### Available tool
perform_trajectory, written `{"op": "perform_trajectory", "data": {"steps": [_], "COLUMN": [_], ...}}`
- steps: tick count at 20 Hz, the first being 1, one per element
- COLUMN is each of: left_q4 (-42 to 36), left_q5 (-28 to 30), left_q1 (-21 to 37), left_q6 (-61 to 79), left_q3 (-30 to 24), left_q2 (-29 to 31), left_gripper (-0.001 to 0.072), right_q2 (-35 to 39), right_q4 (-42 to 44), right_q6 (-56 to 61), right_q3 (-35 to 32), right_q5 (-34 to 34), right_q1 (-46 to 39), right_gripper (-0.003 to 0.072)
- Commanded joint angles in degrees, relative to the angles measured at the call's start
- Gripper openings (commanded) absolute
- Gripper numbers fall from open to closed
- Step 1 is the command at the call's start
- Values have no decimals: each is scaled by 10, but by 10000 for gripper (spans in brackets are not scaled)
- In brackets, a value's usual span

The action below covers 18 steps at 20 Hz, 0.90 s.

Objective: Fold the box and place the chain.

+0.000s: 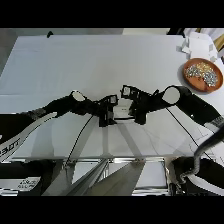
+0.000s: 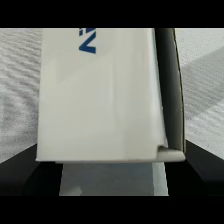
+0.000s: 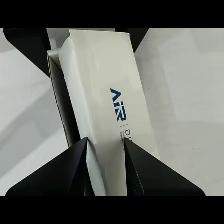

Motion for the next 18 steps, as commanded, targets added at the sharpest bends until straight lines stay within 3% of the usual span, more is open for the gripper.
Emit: {"op": "perform_trajectory", "data": {"steps": [1,18], "left_q4": [0,0], "left_q5": [0,0], "left_q1": [0,0], "left_q6": [0,0], "left_q3": [0,0], "left_q2": [0,0], "left_gripper": [252,252], "right_q2": [0,0], "right_q4": [-1,-5], "right_q6": [2,1], "right_q3": [-3,-31], "right_q5": [1,25], "right_q1": [12,17], "right_gripper": [217,217]}}
